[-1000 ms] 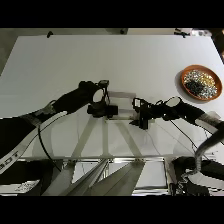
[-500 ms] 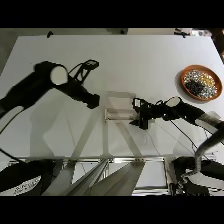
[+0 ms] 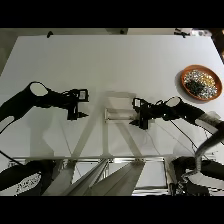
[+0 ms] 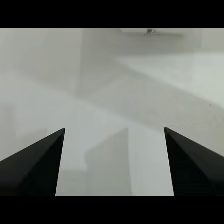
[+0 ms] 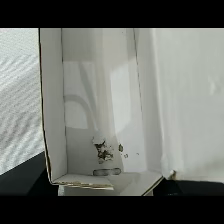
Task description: Fold the box and place the chain.
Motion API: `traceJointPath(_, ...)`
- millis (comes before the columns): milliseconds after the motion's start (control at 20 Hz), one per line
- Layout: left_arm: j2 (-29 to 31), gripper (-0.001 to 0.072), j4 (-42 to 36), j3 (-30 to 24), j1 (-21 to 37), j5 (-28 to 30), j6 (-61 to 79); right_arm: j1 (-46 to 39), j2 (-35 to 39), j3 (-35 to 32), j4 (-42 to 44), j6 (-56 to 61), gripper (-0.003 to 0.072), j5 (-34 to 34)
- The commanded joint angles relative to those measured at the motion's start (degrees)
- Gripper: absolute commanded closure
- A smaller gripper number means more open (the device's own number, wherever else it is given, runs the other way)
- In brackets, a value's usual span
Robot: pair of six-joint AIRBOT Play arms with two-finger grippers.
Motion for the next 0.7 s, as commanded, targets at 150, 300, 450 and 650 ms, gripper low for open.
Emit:
traceJointPath(150, -9.5, -0.0006, -18.2, -1.6, -5.2, 4.1, 19.1, 0.0, 0.0, 0.0, 0.0, 0.0, 0.0282, 0.0)
traceJointPath(300, -11.5, -0.0006, -20.1, -1.6, -5.8, 4.6, 18.2, 0.0, 0.0, 0.0, 0.0, 0.0, 0.0282, 0.0)
traceJointPath(450, -11.6, -0.0006, -20.1, -1.6, -6.2, 3.0, 17.6, 0.0, 0.0, 0.0, 0.0, 0.0, 0.0282, 0.0)
traceJointPath(650, -11.9, -0.0006, -20.1, -1.6, -7.3, 1.6, 17.6, 0.0, 0.0, 0.0, 0.0, 0.0, 0.0282, 0.0)
